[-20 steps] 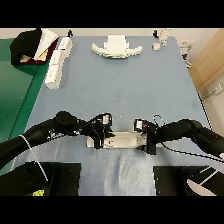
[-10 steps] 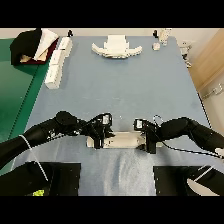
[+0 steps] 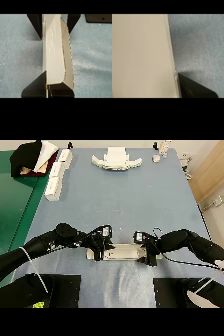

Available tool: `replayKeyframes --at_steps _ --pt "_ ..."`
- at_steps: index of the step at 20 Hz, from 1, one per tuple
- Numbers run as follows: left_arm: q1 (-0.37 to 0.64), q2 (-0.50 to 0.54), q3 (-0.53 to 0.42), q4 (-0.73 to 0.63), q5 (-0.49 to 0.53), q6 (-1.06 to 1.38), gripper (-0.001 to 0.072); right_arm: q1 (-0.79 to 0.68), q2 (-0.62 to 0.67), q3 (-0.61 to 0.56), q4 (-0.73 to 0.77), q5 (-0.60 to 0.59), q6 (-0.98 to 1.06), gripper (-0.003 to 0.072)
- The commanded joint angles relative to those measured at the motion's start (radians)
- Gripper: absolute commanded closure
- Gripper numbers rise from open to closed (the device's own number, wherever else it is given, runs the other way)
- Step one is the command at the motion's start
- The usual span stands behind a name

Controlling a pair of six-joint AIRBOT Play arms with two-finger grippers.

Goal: Fold the box.

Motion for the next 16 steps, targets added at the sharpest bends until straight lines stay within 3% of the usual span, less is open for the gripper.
replayKeyframes --at_steps 1,16 --pt "0.000 0.000 0.000 0.000 0.000 0.000 0.0696 0.001 0.024 -0.001 -0.001 -0.017 0.000 -0.0024" --pt "0.000 0.000 0.000 0.000 0.000 0.000 0.0696 0.054 0.010 -0.002 -0.029 0.034 0.002 -0.0021"
